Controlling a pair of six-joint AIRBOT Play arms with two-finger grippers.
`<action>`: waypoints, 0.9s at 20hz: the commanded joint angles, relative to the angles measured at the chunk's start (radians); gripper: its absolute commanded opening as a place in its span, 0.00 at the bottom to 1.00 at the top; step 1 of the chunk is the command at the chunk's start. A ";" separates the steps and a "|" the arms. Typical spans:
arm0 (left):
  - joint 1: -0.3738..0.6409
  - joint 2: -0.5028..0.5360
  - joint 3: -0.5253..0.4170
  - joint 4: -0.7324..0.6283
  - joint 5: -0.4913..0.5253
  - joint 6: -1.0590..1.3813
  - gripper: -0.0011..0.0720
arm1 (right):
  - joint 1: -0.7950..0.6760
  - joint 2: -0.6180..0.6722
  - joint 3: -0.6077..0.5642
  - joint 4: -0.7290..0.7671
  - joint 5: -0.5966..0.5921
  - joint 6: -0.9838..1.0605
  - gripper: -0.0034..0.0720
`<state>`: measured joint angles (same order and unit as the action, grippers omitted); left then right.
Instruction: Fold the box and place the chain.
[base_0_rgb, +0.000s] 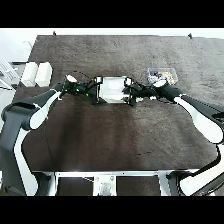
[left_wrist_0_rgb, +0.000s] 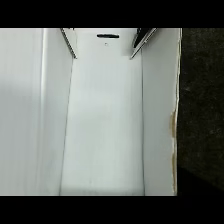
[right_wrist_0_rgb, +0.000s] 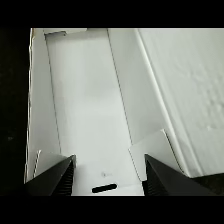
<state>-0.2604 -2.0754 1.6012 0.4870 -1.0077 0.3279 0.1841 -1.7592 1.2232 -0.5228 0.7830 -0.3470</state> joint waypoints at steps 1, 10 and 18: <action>-0.001 0.000 0.000 -0.001 0.002 -0.008 0.58 | 0.000 0.000 0.001 -0.001 -0.005 -0.006 0.81; -0.001 0.000 0.000 -0.001 0.004 -0.007 0.58 | -0.001 0.065 0.001 -0.363 0.005 0.227 0.11; -0.001 0.000 0.000 -0.001 0.005 -0.007 0.58 | -0.109 0.310 0.001 -0.461 0.098 0.617 0.06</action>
<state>-0.2607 -2.0754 1.6012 0.4862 -1.0039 0.3206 0.1276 -1.5360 1.2236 -0.9733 0.8639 0.0879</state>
